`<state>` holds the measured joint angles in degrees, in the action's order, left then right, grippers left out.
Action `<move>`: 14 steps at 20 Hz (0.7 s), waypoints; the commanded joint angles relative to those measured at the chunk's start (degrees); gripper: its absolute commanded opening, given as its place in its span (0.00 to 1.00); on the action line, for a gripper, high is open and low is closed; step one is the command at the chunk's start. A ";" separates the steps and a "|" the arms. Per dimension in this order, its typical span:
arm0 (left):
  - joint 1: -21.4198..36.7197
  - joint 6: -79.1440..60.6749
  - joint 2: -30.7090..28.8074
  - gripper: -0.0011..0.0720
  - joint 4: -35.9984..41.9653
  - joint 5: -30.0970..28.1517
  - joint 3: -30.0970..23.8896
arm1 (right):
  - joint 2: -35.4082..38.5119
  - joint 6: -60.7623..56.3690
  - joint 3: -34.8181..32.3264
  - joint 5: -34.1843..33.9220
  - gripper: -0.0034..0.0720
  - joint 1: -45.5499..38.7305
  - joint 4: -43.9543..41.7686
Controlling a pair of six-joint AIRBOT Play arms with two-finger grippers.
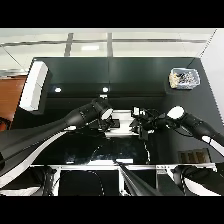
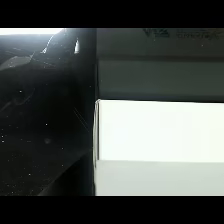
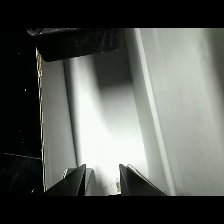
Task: Fold the box and place the chain.
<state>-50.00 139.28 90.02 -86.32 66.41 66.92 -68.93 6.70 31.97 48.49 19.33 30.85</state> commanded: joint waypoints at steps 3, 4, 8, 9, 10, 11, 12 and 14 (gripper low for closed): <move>0.02 0.04 0.00 0.05 0.02 0.07 0.02 | 0.13 -4.02 0.00 0.66 0.40 -0.07 1.29; 0.04 0.02 0.00 0.05 0.02 0.07 0.02 | 0.61 -5.77 0.02 0.76 0.40 -0.07 1.42; 0.02 0.04 0.00 0.05 0.02 0.07 0.02 | 2.69 -10.43 0.04 -0.68 0.92 -0.35 3.32; 0.02 0.04 0.00 0.05 0.02 0.07 0.02 | 2.91 -11.63 0.04 -0.66 0.70 -0.55 4.44; 0.02 0.02 0.00 0.05 0.02 0.09 0.02 | 3.21 -11.87 0.04 0.92 0.37 -0.85 5.51; 0.04 0.02 0.00 0.05 0.02 0.09 0.02 | 3.80 -11.93 0.17 3.15 0.14 -1.38 7.41; 0.04 0.02 0.00 0.05 0.02 0.09 0.02 | 4.74 -13.29 0.59 5.51 0.06 -2.27 9.38; 0.02 0.02 0.00 0.05 0.02 0.07 0.02 | 7.91 -24.26 2.12 9.57 0.06 -5.40 11.39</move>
